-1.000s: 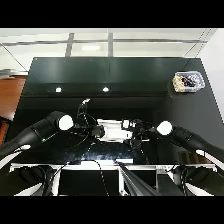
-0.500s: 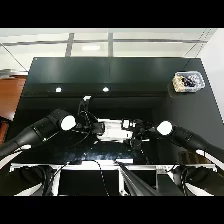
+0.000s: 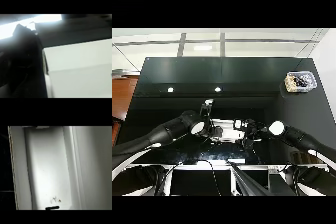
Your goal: Fold the box and place the chain.
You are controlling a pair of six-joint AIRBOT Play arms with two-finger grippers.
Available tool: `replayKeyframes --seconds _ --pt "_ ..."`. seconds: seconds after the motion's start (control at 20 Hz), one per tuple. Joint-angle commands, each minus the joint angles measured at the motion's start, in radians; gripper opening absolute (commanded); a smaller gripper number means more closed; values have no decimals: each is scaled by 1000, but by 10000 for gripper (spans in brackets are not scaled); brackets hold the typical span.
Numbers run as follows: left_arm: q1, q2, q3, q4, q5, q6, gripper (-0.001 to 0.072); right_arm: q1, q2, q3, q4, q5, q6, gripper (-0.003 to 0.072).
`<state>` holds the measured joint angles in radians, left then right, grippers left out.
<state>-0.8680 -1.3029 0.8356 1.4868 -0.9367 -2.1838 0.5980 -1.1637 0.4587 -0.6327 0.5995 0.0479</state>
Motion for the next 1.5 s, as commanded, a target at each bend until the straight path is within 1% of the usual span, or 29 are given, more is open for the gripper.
replayKeyframes --seconds 0.0,0.2,0.25,0.3,0.35,0.7,0.8,0.9,1.0,1.1,1.25,1.45 --pt "-30 -55 71 73 -75 -51 613 1 0 -1 -16 11 1 417" --pt "-23 -55 79 72 -70 -51 612 1 0 -1 -15 30 2 417" --pt "-23 -55 79 69 -70 -51 601 1 0 -1 -15 29 2 417" --pt "-23 -55 79 68 -69 -51 521 1 0 -1 -15 29 2 417" --pt "-23 -55 79 69 -66 -51 458 1 0 -1 -15 29 2 417" --pt "-24 -91 79 52 -59 -72 457 1 0 -1 -14 29 2 417" --pt "-24 -93 79 49 -56 -72 401 1 0 -1 -15 29 2 418" --pt "-24 -95 86 51 -55 -72 395 1 0 -1 -15 28 2 417" --pt "-24 -104 91 52 -59 -72 353 1 0 -1 -15 27 1 417" --pt "-24 -109 91 45 -63 -76 348 1 0 -1 -14 25 1 417" --pt "-26 -109 109 48 -68 -78 292 1 0 -1 -14 24 2 418" --pt "-26 -109 116 45 -89 -80 294 1 0 -1 -14 24 2 417"
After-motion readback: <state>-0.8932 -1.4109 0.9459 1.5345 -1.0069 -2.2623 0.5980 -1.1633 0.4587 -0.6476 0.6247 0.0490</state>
